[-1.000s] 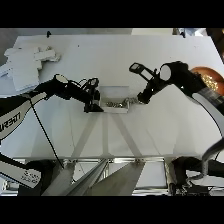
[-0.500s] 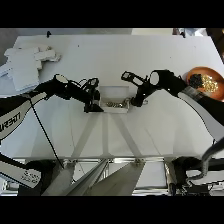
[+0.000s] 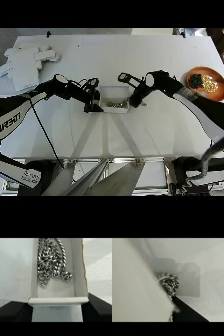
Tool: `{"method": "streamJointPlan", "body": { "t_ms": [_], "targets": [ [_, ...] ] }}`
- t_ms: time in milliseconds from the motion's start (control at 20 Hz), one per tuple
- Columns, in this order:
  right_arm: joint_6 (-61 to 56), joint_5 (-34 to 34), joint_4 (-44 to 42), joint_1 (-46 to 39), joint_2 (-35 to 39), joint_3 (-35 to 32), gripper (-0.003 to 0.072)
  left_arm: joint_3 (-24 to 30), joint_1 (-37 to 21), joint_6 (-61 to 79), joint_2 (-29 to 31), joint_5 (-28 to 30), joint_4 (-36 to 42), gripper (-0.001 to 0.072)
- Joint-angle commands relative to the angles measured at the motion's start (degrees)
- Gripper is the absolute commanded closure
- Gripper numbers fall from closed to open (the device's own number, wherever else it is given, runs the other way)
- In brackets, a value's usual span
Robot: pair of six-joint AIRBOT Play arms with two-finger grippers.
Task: Fold the box and place the chain.
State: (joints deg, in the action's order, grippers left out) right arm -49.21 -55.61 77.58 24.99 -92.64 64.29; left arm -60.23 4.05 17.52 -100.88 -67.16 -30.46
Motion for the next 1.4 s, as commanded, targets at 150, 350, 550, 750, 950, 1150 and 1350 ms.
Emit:
{"method": "streamJointPlan", "body": {
  "t_ms": [150, 350, 550, 750, 950, 1150, 1350],
  "targets": [
    [-4.83, -5.53, 0.68, 0.04, 6.91, 0.09, 0.0679, -0.02, -0.02, 0.02, 0.0, 0.04, -0.02, 0.031],
    [-4.83, -5.97, -6.14, 0.04, 12.0, 0.11, 0.0679, -0.02, -0.02, 0.02, 0.0, 0.02, -0.02, 0.031],
    [-4.94, -4.2, -13.07, 1.68, 13.99, 0.11, 0.0679, -0.02, -0.02, 0.02, 0.0, 0.02, -0.02, 0.031],
    [-7.28, 3.76, -14.14, 6.99, 14.05, 0.11, 0.0679, -0.02, -0.02, 0.02, 0.0, 0.02, -0.02, 0.031],
    [-7.8, 12.0, -18.16, 11.15, 14.05, 0.11, 0.0679, -0.02, -0.02, 0.02, 0.0, 0.02, -0.02, 0.031],
    [-7.78, 14.71, -19.32, 12.55, 13.11, 0.11, 0.0679, -0.02, -0.02, 0.02, 0.0, 0.02, -0.02, 0.031],
    [-9.57, 13.77, -15.26, 12.55, 9.77, 0.11, 0.0679, -0.02, -0.02, 0.02, 0.0, 0.02, -0.02, 0.031]
  ]
}}
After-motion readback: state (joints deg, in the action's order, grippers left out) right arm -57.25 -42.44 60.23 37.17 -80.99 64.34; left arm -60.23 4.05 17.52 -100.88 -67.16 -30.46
